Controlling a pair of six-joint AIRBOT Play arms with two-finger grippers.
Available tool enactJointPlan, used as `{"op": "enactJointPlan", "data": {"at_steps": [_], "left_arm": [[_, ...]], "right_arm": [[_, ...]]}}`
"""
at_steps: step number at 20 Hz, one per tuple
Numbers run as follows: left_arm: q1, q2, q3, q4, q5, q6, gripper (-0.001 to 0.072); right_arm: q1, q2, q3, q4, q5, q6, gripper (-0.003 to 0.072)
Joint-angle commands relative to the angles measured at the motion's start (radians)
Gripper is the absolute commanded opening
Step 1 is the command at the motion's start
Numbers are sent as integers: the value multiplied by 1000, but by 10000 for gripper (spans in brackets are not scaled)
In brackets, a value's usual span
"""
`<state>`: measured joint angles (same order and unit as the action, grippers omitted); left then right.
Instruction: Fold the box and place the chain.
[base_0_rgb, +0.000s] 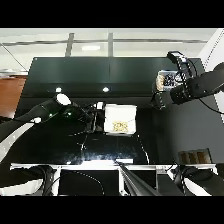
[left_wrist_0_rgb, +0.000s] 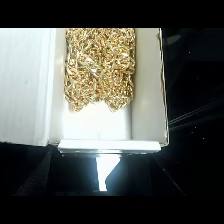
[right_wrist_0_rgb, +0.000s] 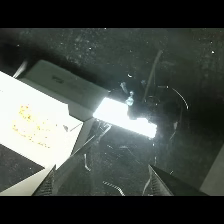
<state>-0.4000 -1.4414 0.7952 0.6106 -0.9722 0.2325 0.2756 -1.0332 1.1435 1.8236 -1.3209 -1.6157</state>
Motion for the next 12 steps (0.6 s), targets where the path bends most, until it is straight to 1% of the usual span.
{"op": "enactJointPlan", "data": {"at_steps": [1, 8, 10, 11, 12], "left_arm": [[0, -4, 1, -3, 0, -1, 715], [0, -4, 1, -20, -4, -5, 715], [0, -4, 1, -21, 6, -5, 715], [0, -4, 1, -21, 11, -5, 715], [0, -4, 1, -21, 11, -5, 715]], "right_arm": [[0, 0, 1, 0, 0, 0, 701], [1, 0, -2, 0, 1, 2, 701], [0, 0, -22, -6, 0, 54, 700], [1, -1, -45, -10, 0, 77, 688], [1, -4, -77, -6, 1, 90, 471]]}}
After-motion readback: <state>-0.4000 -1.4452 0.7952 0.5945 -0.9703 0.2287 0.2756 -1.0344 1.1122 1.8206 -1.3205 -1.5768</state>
